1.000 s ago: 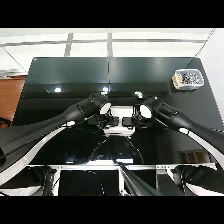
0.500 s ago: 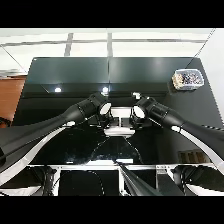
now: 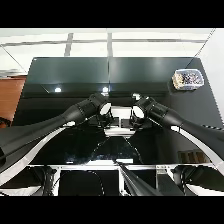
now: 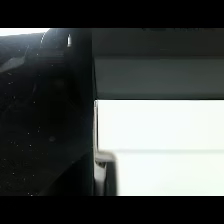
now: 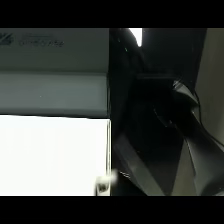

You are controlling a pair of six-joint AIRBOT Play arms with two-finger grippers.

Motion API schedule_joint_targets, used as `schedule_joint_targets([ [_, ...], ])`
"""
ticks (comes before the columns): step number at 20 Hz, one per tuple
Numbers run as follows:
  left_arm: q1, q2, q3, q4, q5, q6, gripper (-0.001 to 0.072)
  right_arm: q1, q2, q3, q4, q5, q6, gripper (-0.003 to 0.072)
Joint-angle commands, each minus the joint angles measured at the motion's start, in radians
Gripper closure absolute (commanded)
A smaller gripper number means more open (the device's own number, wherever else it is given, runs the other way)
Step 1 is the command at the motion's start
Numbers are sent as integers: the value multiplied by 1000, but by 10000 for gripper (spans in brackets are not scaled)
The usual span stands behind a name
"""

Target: Fold the box and place the chain.

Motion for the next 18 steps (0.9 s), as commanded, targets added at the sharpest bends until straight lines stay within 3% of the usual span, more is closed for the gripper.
schedule_joint_targets([
  [1,0,0,0,1,-2,3,684,1,0,2,-2,-8,-5,672],
  [3,1,0,0,1,-2,3,684,1,1,2,-2,-12,-8,670],
  [4,1,0,0,1,-2,3,684,0,2,2,-2,-15,-8,625],
  [5,0,0,0,1,-2,3,684,0,2,3,-2,-16,-8,511],
  [6,1,0,0,1,-2,3,684,0,2,7,-2,-15,-8,476],
  [8,1,0,0,3,-2,3,684,0,5,22,-10,-14,-12,276],
  [12,1,0,0,3,-2,3,684,-2,54,63,-77,37,-76,262],
  [15,1,0,0,3,-6,3,684,-2,166,76,-151,109,-166,262],
  [18,1,0,0,3,-17,3,684,-16,312,76,-395,158,-170,262],
])
